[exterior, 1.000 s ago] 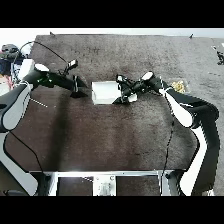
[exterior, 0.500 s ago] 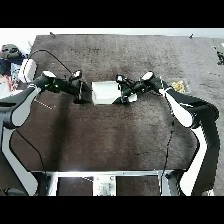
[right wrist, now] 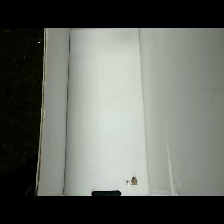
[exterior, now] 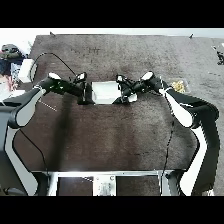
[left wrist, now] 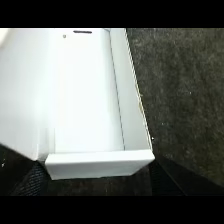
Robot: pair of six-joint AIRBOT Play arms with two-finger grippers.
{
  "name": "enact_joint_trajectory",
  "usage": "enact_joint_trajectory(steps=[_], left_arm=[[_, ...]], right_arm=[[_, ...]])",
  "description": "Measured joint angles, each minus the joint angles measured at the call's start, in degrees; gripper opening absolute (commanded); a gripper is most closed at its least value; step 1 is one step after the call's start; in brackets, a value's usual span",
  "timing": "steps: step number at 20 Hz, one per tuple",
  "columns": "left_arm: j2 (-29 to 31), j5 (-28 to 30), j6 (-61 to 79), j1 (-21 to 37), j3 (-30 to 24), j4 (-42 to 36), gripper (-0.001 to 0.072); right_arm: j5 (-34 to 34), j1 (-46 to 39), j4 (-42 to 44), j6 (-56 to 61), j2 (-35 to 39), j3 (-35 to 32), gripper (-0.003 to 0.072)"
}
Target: Fold the box and place the chain.
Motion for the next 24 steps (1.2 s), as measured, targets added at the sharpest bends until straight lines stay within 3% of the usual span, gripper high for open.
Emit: enact_joint_trajectory(steps=[8, 24], left_arm=[[-1.0, 4.4, 1.5, -0.8, 0.0, -2.3, 0.0686], [-3.2, 4.1, 2.9, -0.9, 0.0, -5.4, 0.0685]], right_arm=[[-0.1, 0.1, 0.0, 0.1, 0.0, 0.0, 0.0459], [0.0, 0.1, 0.0, 0.0, 0.0, 0.0, 0.0459]])
